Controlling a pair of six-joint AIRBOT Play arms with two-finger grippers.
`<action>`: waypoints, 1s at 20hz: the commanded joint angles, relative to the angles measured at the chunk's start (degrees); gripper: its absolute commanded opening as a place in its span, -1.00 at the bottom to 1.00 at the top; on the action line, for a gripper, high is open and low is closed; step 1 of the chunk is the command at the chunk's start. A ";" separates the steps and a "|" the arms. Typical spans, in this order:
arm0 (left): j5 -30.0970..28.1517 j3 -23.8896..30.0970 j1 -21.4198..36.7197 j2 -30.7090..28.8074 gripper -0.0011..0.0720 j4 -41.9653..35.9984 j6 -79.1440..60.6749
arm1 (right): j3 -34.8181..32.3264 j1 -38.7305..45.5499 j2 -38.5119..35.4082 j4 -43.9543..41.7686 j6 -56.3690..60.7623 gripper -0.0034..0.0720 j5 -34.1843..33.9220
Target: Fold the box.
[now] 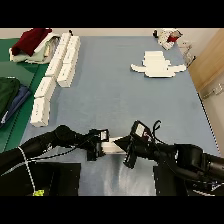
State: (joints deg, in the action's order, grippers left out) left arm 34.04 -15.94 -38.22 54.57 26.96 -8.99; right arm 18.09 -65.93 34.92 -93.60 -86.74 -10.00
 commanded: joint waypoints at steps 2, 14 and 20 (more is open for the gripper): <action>-0.02 -0.02 -0.02 0.00 0.32 0.02 0.00 | -8.48 0.61 0.15 -0.11 11.32 -0.85 15.15; -0.02 -0.02 -0.02 0.00 0.32 0.02 -0.02 | -8.87 -2.43 11.21 -1.84 12.61 -0.85 14.91; -0.02 -0.02 -0.02 0.00 0.32 0.02 -0.02 | -8.90 -2.40 12.92 -2.25 12.83 -0.85 13.49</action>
